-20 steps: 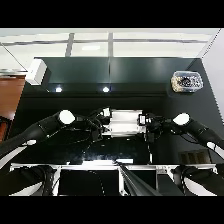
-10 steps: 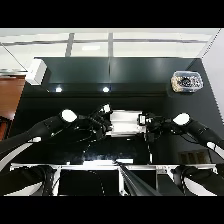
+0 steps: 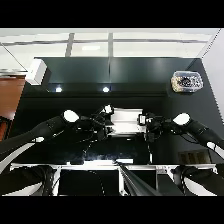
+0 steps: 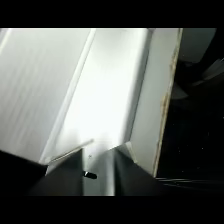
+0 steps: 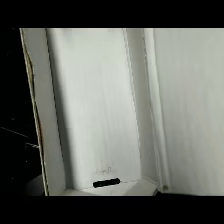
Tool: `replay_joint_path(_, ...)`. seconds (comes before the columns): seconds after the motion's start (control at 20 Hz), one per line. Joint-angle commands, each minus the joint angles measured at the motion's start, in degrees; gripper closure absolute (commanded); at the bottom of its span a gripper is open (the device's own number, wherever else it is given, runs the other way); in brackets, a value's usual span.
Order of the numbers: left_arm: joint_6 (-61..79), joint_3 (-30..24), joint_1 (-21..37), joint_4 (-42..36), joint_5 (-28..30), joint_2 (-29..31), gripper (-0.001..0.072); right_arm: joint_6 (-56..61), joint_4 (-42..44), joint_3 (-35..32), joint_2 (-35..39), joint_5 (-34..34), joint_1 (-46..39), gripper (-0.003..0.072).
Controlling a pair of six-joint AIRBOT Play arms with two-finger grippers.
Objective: Fold the box and place the chain.
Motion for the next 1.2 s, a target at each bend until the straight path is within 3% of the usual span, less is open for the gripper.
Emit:
replay_joint_path(0.0, 1.09, -0.02, -0.37, -0.22, -0.07, 0.0, 0.0424, 0.02, 0.02, 0.0, -0.04, -0.11, 0.04, 0.0371)
replay_joint_path(0.05, 1.07, 0.0, -0.28, -0.04, -0.22, 0.09, 0.0453, 0.02, 0.02, 0.0, -0.04, -0.22, 0.04, 0.0371)
replay_joint_path(0.1, 0.55, 0.07, 0.2, 1.25, -0.22, 0.59, 0.0617, 0.02, 0.02, 0.0, -0.04, -0.33, 0.04, 0.0371)
replay_joint_path(0.15, -1.77, 0.09, 1.01, 2.97, -0.22, 1.68, 0.0685, 0.02, 0.02, 0.0, -0.04, -0.31, 0.04, 0.0371)
replay_joint_path(0.35, -23.28, 0.07, 7.52, 16.09, -2.58, 11.41, 0.0685, 0.02, 0.02, 0.0, -0.04, -0.33, 0.04, 0.0371)
replay_joint_path(0.5, -45.55, -0.11, 15.52, 28.22, -7.3, 18.25, 0.0685, 0.02, 0.04, 0.0, -0.04, -0.31, 0.04, 0.0371)
replay_joint_path(0.6, -54.97, -0.7, 20.15, 34.88, -11.5, 18.62, 0.0686, 0.02, 0.04, 0.0, -0.04, -0.31, 0.04, 0.0371)
replay_joint_path(0.7, -75.63, -1.77, 24.81, 39.43, -14.01, 17.14, 0.0686, 0.04, 0.04, 0.0, -0.04, -0.28, 0.04, 0.0371)
replay_joint_path(0.8, -87.14, -3.32, 28.94, 33.62, -18.86, 14.08, 0.0684, 0.04, 0.04, 0.0, -0.04, -0.28, 0.04, 0.0371)
replay_joint_path(0.95, -76.06, -4.76, 29.27, 17.94, -24.85, 7.76, 0.0685, 0.04, 0.04, 0.0, -0.04, -0.28, 0.04, 0.0371)
replay_joint_path(1.15, -75.1, -4.72, 23.15, 14.82, -20.35, 0.74, 0.0685, 0.04, 0.04, 0.0, -0.04, -0.28, 0.04, 0.0371)
